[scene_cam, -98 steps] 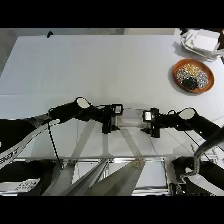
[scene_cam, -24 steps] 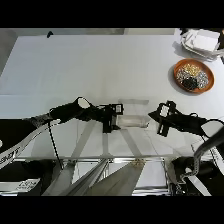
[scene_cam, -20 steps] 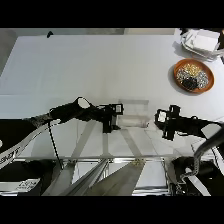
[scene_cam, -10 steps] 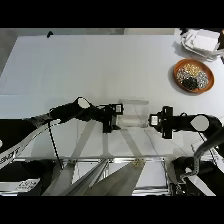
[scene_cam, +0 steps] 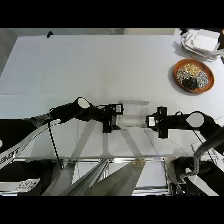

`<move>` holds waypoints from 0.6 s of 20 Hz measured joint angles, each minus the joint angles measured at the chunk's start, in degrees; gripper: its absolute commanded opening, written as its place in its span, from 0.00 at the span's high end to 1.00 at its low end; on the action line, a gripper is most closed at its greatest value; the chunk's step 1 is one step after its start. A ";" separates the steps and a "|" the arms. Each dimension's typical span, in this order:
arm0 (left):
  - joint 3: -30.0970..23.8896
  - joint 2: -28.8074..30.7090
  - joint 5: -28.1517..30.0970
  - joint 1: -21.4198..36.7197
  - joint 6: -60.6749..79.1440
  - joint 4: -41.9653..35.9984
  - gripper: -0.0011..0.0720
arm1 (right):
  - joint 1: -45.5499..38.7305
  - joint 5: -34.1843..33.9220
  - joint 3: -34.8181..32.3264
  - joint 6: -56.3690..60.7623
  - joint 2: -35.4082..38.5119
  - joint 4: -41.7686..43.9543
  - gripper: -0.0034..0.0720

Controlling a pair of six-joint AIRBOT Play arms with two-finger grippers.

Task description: Fold the box and place the chain.

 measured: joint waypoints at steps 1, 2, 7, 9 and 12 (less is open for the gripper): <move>0.00 0.00 0.00 0.00 0.00 0.00 0.49 | 0.90 -0.04 0.00 -0.15 -0.33 0.20 0.75; 0.00 0.00 0.00 0.00 0.00 0.00 0.49 | 1.70 -0.09 0.00 -0.28 -0.66 0.35 0.75; 0.00 0.00 -0.02 0.00 -0.07 -0.02 0.49 | 3.87 -2.38 -0.02 -0.44 -1.55 0.79 0.75; 0.00 0.00 0.00 0.00 -0.07 -0.04 0.49 | 4.09 -3.78 -0.02 -0.37 -1.66 1.09 0.76; 0.00 0.00 0.00 0.00 -0.04 -0.02 0.49 | 4.28 -4.94 -0.02 -0.26 -1.73 1.88 0.84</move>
